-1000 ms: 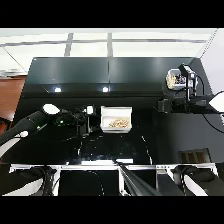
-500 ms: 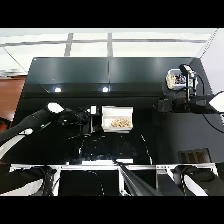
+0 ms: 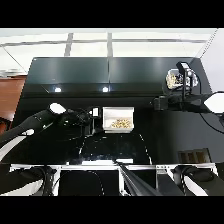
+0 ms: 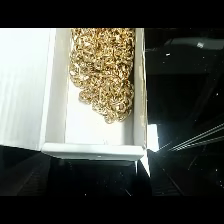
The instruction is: Fold the box and place the chain.
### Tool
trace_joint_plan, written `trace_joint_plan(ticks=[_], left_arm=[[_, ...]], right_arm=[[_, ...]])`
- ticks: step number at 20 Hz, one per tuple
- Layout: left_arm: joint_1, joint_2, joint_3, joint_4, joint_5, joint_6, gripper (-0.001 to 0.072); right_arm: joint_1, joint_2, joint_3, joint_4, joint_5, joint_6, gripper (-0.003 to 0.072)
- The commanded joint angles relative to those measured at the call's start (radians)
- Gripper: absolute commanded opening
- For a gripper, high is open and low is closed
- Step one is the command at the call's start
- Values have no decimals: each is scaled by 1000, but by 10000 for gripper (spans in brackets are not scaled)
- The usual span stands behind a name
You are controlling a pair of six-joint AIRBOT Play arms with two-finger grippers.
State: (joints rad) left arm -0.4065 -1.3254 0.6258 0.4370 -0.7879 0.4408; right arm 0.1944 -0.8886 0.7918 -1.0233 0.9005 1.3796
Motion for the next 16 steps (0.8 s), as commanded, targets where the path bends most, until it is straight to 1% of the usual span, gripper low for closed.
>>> trace_joint_plan(ticks=[1, 5, 9, 10, 11, 13, 14, 15, 16], left_arm=[[-4, -1, 1, -1, 8, -4, 710], [-17, -8, 10, 10, 50, -50, 711], [-43, -18, 20, 58, 47, -62, 709], [-54, -18, 20, 76, 51, -63, 678], [-64, -18, 20, 85, 57, -64, 594], [-67, -19, 20, 94, 68, -75, 395], [-66, -19, 20, 90, 74, -79, 362], [-66, -19, 20, 89, 74, -79, 360], [-66, -19, 20, 89, 74, -79, 359]], right_arm=[[39, -41, -2, 1, -65, 0, 307], [71, -94, -2, 1, -111, 0, 307], [89, -106, -2, 1, -150, 0, 307], [89, -106, -2, 1, -158, 0, 307], [89, -108, -2, 2, -161, 0, 307], [89, -108, -3, 1, -158, 0, 307], [89, -109, -3, 1, -163, 0, 308], [89, -113, -3, 2, -175, 3, 343], [89, -119, -2, 3, -193, 11, 694]])
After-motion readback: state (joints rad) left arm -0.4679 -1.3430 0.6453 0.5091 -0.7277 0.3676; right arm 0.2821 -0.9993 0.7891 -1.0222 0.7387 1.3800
